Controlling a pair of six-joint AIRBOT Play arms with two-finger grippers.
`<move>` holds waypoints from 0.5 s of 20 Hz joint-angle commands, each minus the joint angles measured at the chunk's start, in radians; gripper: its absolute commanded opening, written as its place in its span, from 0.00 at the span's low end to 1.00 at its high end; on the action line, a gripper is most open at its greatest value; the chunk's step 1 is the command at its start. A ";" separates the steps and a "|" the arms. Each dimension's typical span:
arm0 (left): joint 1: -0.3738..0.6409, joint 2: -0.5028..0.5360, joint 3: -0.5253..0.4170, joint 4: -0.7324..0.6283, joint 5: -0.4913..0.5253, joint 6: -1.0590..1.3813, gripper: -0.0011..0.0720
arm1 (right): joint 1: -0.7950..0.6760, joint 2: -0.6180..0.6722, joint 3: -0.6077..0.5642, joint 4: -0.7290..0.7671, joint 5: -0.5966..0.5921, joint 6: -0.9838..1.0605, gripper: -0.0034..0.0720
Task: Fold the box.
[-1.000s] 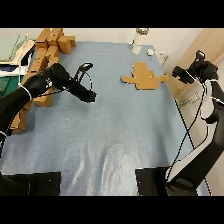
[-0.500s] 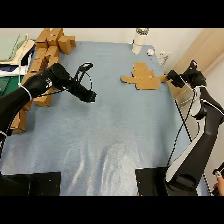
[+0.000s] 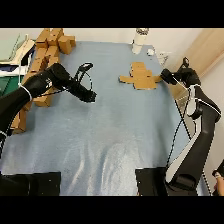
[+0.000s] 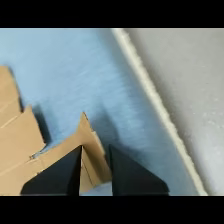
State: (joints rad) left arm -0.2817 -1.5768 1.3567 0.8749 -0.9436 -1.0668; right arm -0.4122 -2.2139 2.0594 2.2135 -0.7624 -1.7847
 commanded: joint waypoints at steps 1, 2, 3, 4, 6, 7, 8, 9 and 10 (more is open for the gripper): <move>0.001 -0.001 0.001 0.000 0.000 0.000 0.03 | 0.021 0.039 0.002 0.002 -0.018 -0.064 0.29; 0.001 -0.001 0.001 0.000 0.000 0.000 0.03 | 0.026 0.057 0.002 0.001 -0.021 -0.081 0.29; 0.001 -0.001 0.001 0.000 0.000 0.000 0.03 | 0.031 0.078 0.002 0.002 -0.031 -0.103 0.19; 0.001 -0.001 0.001 0.000 0.000 0.000 0.03 | 0.033 0.097 0.002 0.001 -0.045 -0.117 0.12; 0.001 -0.001 0.001 0.000 0.000 0.000 0.03 | 0.039 0.125 0.002 0.000 -0.106 -0.138 0.05; 0.001 -0.001 0.001 0.000 0.000 0.000 0.03 | 0.043 0.134 0.000 0.001 -0.142 -0.138 0.05; 0.001 0.000 0.001 0.000 0.000 0.000 0.03 | 0.047 0.142 -0.007 0.000 -0.178 -0.138 0.05; 0.001 -0.001 0.001 0.000 0.000 0.000 0.03 | 0.053 0.153 -0.020 0.000 -0.212 -0.138 0.04; 0.001 0.000 0.001 0.000 0.000 0.000 0.03 | 0.060 0.163 -0.033 0.000 -0.243 -0.138 0.04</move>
State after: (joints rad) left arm -0.2817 -1.5768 1.3571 0.8749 -0.9436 -1.0668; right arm -0.3656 -2.0804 2.0464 2.2139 -0.9058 -1.9076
